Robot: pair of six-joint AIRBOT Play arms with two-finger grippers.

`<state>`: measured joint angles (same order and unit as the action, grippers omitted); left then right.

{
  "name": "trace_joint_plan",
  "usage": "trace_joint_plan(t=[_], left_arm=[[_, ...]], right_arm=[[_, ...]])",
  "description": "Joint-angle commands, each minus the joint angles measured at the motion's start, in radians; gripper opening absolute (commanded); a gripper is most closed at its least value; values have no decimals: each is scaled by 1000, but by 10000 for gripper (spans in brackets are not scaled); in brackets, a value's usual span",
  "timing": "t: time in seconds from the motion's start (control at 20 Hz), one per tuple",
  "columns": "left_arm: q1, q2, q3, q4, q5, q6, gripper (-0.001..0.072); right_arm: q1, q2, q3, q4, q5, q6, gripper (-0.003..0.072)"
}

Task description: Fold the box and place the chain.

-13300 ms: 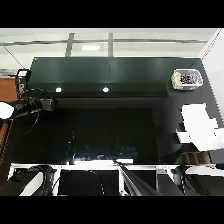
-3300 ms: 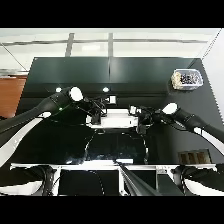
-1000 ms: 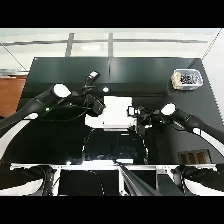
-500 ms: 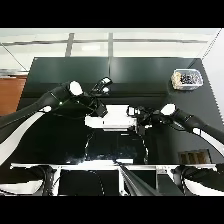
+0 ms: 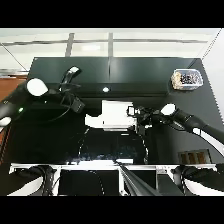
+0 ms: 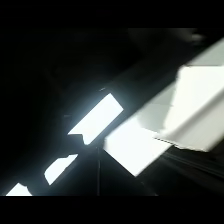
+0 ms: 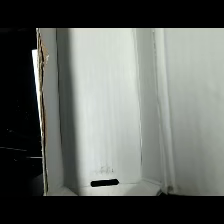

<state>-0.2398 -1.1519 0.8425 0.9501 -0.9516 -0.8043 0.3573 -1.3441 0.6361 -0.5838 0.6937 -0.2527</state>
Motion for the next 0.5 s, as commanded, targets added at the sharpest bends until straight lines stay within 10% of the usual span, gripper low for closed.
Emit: trace_joint_plan(t=[0.0, 0.1, 0.45], left_arm=[[25, 92, -185, -309, -27, 542, 201], [-31, 80, -211, -288, 56, 632, 695], [-249, -18, -185, 105, 296, 696, 712]], right_arm=[[1, -1, -1, -1, 2, 0, 477], [1, -1, -1, -1, 2, 0, 477], [1, -1, -1, -1, 2, 0, 478]])
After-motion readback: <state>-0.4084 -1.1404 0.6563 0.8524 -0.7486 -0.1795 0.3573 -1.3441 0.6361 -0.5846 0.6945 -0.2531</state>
